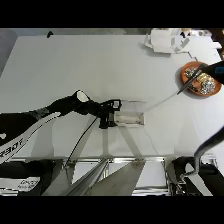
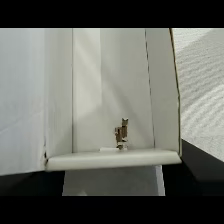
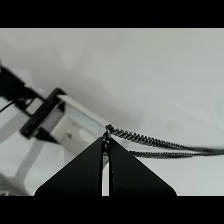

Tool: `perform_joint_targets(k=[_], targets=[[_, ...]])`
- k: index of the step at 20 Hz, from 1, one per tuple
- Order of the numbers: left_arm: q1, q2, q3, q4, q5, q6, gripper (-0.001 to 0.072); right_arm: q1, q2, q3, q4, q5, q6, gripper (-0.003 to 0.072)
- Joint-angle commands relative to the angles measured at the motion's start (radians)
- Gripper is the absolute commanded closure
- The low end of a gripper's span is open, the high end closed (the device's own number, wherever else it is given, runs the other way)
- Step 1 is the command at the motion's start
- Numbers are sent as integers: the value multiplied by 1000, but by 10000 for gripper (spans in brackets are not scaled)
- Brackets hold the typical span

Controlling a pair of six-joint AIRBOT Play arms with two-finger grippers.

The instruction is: Fold the box and place the chain.

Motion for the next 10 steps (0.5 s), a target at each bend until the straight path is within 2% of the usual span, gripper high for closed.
perform_joint_targets(k=[1, 6, 10], targets=[[-1, 0, 1, 0, 0, 0, 498, 138, 28, -7, -6, 6, 39, 667], [0, 0, 1, 0, 0, 0, 498, 266, 28, -39, -9, -27, 74, 666], [-1, 0, 1, 0, 0, 0, 498, 360, 27, -176, -10, -143, 64, 666]])
